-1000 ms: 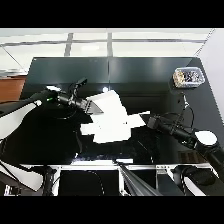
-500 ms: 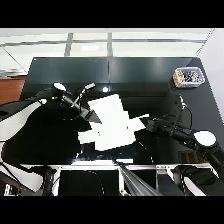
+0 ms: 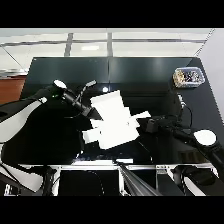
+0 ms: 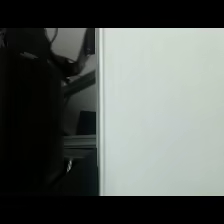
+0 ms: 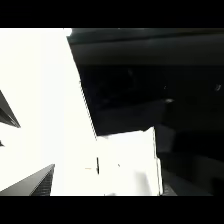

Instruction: Fold the box and place the chain.

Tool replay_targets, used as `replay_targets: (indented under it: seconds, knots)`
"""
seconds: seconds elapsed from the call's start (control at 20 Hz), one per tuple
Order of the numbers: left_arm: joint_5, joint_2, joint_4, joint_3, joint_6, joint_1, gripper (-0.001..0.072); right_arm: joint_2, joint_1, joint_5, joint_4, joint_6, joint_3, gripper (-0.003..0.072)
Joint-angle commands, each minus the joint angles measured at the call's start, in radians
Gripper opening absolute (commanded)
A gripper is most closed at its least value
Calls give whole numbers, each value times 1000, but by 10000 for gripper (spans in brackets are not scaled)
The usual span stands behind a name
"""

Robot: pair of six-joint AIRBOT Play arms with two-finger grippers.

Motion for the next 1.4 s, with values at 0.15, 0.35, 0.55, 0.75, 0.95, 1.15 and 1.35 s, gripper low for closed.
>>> replay_targets:
  seconds: [0.15,0.35,0.55,0.75,0.95,1.15,1.35]
  knots:
    - [183,231,79,-93,26,-19,18,0,-68,277,-773,-71,266,692]
    - [265,275,115,-112,110,-35,18,-45,-63,214,-704,-420,267,692]
    - [405,276,248,-110,127,-136,18,-152,-62,222,-440,-715,267,692]
    - [486,286,335,-113,167,-218,21,-217,-37,239,-389,-769,267,692]
    - [565,267,337,-107,379,-224,24,-299,39,217,-362,-837,267,692]
    - [598,234,333,-108,379,-214,24,-392,95,137,-356,-869,262,691]
    - [575,216,269,-107,385,-186,24,-443,109,202,-305,-909,262,691]
